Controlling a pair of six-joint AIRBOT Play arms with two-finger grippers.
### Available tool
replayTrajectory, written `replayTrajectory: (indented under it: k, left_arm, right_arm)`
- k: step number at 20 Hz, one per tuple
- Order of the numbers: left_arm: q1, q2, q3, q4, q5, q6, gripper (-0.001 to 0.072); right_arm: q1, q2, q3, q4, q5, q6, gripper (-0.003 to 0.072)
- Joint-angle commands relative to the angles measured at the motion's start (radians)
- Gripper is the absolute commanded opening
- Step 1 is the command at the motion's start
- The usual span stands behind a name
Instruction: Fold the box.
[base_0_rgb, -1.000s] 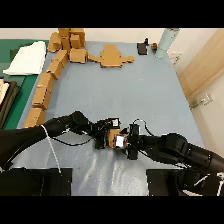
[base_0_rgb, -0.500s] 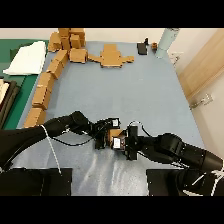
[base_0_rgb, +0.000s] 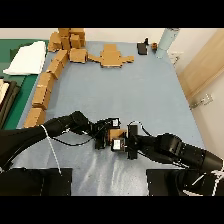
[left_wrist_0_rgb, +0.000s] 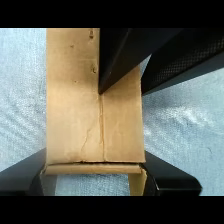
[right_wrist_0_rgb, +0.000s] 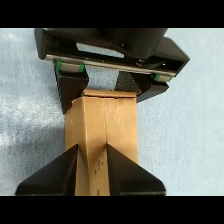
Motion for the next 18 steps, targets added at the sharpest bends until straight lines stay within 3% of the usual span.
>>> replayTrajectory:
  k: [1, 13, 15, 18]
  left_arm:
    - [0.0, -0.001, 0.001, 0.0, 0.0, 0.0, 0.0424]
    - [0.0, -0.001, 0.001, 0.0, 0.0, 0.0, 0.0423]
    - [0.0, -0.001, 0.0, 0.0, 0.0, 0.0, 0.0424]
    - [0.0, -0.001, 0.001, 0.0, 0.0, 0.0, 0.0424]
  right_arm:
    - [0.0, 0.0, 0.0, -0.007, -0.001, 0.0, 0.0219]
    - [0.0, 0.085, 0.0, -0.023, -0.002, 0.0, 0.0217]
    - [0.0, 0.102, 0.0, -0.023, -0.005, 0.0, 0.0146]
    - [0.0, 0.116, 0.0, -0.023, -0.005, 0.0, 0.0145]
